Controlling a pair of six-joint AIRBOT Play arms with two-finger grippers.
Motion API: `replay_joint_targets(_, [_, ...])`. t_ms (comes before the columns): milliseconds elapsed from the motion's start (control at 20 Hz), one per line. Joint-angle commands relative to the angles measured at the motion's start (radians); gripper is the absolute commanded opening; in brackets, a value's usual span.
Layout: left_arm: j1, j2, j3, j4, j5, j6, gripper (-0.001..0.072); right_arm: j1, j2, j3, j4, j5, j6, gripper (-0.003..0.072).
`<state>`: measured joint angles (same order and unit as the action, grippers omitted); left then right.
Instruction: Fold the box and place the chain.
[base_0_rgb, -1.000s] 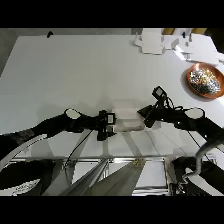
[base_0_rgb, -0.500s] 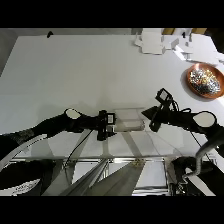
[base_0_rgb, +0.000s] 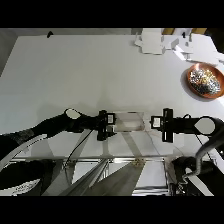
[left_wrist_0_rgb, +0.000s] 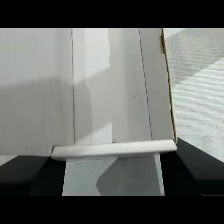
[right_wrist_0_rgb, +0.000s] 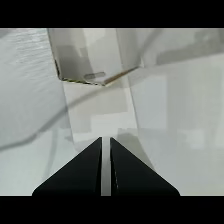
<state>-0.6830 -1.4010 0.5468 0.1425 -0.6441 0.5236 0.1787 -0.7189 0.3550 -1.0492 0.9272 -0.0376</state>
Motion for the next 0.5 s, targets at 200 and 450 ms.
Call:
replay_joint_targets(200, [0.000, 0.000, 0.000, 0.000, 0.000, 0.000, 0.0134, 0.001, -0.140, -0.001, 0.215, -0.030, -0.235, 0.0113])
replay_joint_targets(450, [0.000, 0.000, 0.000, 0.000, 0.000, 0.000, 0.0134, 0.001, -0.164, -0.001, 0.254, -0.053, -0.260, 0.0107])
